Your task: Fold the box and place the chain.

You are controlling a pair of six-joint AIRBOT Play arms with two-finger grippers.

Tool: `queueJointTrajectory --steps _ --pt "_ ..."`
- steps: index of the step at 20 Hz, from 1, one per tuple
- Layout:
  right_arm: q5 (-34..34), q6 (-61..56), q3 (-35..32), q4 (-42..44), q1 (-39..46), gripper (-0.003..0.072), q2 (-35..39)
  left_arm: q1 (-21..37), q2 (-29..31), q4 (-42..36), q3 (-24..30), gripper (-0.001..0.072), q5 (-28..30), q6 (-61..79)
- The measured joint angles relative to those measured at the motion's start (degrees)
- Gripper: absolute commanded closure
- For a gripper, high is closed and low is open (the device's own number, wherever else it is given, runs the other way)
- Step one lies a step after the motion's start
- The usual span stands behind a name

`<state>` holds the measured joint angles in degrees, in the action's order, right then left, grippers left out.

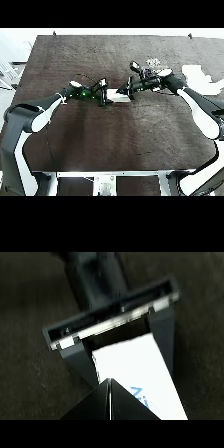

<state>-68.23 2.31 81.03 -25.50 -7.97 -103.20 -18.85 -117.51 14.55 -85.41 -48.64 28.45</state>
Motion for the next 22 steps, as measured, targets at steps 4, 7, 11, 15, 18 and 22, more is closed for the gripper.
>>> queueJointTrajectory --steps 4,7,11,15,18,22 --pt "-0.1 -2.2 -1.6 0.6 1.2 0.068 0.4 0.0 0.0 0.0 0.0 0.0421 0.0 0.0" --pt "3.9 -4.5 -5.0 0.7 1.9 0.068 0.3 0.0 0.0 0.0 0.0 0.0421 0.0 0.0" --pt "7.6 -8.4 -7.7 0.6 1.5 0.068 0.1 0.0 0.0 0.0 0.0 0.0421 0.0 0.0" --pt "9.6 -13.8 -8.4 -2.1 1.2 0.0682 0.9 0.0 0.0 0.0 0.0 0.0421 0.0 0.1" --pt "10.9 -14.8 -8.7 -4.0 1.3 0.0682 5.4 0.0 0.0 0.0 0.0 0.0421 0.0 0.1" --pt "10.5 -16.2 -9.2 -2.2 1.6 0.0682 17.9 0.0 0.0 0.0 0.0 0.0421 0.0 0.1"
